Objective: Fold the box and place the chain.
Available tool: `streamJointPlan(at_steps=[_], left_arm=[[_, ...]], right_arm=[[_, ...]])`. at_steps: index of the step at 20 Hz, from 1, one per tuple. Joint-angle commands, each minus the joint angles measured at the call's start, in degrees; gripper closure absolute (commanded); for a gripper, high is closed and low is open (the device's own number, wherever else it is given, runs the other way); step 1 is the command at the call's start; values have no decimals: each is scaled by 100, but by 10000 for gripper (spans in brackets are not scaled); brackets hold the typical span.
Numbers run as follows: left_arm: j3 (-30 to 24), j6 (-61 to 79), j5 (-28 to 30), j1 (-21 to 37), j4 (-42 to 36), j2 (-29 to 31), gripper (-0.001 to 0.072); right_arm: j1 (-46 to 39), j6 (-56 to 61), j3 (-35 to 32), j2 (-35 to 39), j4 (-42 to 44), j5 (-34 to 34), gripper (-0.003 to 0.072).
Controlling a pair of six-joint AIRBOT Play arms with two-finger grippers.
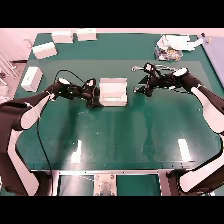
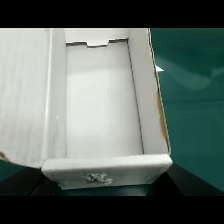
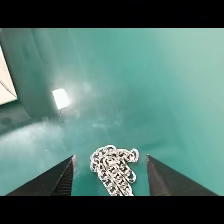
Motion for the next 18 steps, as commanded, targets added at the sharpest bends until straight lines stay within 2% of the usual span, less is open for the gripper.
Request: streamJointPlan(at_steps=[1, 4, 9, 14, 16, 18], left_arm=[[0, 2, 2, 7, 0, 4, 242], [2, 2, 2, 4, 0, 4, 242], [0, 2, 2, 4, 0, 4, 242], [0, 2, 2, 7, 0, 4, 242], [0, 2, 4, 7, 0, 4, 242], [0, 2, 2, 7, 0, 4, 242]], right_arm=[[-146, -393, 223, -173, 125, 334, 159], [-162, -365, 306, -197, -284, 511, 159], [-160, -356, 428, -431, -339, 549, 159], [-133, 116, 916, -778, -730, 776, 161], [-114, 267, 1014, -846, -800, 789, 174], [-44, 286, 1019, -916, -1014, 802, 221]])
